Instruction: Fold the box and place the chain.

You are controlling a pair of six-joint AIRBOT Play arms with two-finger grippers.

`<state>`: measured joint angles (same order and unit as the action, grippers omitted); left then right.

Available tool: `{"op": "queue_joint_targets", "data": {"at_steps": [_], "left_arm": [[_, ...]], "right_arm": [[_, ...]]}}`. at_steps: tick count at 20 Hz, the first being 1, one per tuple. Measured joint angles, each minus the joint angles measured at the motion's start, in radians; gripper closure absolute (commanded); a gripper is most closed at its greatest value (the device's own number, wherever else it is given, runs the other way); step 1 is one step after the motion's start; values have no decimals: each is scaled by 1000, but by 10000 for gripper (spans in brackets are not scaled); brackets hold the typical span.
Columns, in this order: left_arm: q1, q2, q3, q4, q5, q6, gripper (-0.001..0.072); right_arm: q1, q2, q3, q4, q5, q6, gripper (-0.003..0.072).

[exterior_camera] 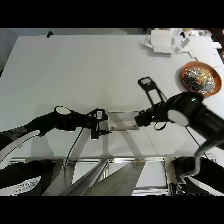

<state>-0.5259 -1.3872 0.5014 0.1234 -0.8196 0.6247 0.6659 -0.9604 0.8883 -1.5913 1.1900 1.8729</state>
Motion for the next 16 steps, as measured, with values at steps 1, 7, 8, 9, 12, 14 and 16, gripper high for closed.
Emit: {"op": "queue_joint_targets", "data": {"at_steps": [1,7,8,9,12,14,16], "left_arm": [[0,0,0,0,0,0,601],[0,0,0,1,0,0,601],[0,0,0,1,0,0,601],[0,0,0,1,0,0,601],[0,0,0,1,0,0,601],[0,0,0,1,0,0,601],[0,0,0,1,0,0,601]], "right_arm": [[-58,9,30,-3,4,-43,415],[-534,-61,148,-7,-37,-274,432],[-611,-92,169,-7,-51,-298,432],[-687,-133,196,-7,-65,-325,432],[-849,-268,296,-10,-84,-397,432],[-917,-370,376,-9,-90,-432,432],[-954,-462,440,-9,-94,-463,432]]}}
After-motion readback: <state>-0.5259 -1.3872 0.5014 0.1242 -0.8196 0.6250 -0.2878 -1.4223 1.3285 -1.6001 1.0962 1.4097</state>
